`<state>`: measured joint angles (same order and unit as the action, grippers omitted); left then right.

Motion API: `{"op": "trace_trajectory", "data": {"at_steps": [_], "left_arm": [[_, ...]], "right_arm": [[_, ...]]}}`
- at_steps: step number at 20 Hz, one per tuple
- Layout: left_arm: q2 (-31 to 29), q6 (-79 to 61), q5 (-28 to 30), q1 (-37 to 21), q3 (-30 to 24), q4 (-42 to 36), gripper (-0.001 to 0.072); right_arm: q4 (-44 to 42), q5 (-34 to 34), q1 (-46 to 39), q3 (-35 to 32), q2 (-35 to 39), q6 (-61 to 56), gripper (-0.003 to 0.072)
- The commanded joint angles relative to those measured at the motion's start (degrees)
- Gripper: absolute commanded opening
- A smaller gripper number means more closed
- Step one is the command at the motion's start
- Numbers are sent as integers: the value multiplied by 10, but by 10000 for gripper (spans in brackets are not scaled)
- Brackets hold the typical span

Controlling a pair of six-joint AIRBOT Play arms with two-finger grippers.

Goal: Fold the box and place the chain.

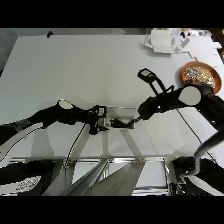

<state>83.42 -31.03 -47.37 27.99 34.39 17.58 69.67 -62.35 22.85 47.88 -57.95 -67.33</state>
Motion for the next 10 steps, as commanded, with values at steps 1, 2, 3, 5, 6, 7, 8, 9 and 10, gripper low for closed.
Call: {"op": "trace_trajectory", "data": {"at_steps": [1,2,3,5,6,7,8,9,10], "left_arm": [[0,0,0,0,0,0,150],[0,0,0,0,0,0,150],[0,0,0,0,0,0,150],[0,0,0,0,0,0,150],[0,0,0,0,0,0,150],[0,0,0,0,0,0,150],[0,0,0,0,0,0,150],[0,0,0,0,0,0,150],[0,0,0,0,0,0,150]], "right_arm": [[55,-22,-73,-38,-1,137,59],[53,5,-77,-63,-9,180,63],[51,41,-77,-84,-17,205,107],[24,103,-77,-116,-37,245,359],[21,117,-73,-122,-49,258,359],[21,127,-67,-122,-59,260,358],[21,141,-60,-122,-69,259,356],[21,151,-54,-122,-77,259,352],[21,157,-49,-122,-88,259,332]]}}
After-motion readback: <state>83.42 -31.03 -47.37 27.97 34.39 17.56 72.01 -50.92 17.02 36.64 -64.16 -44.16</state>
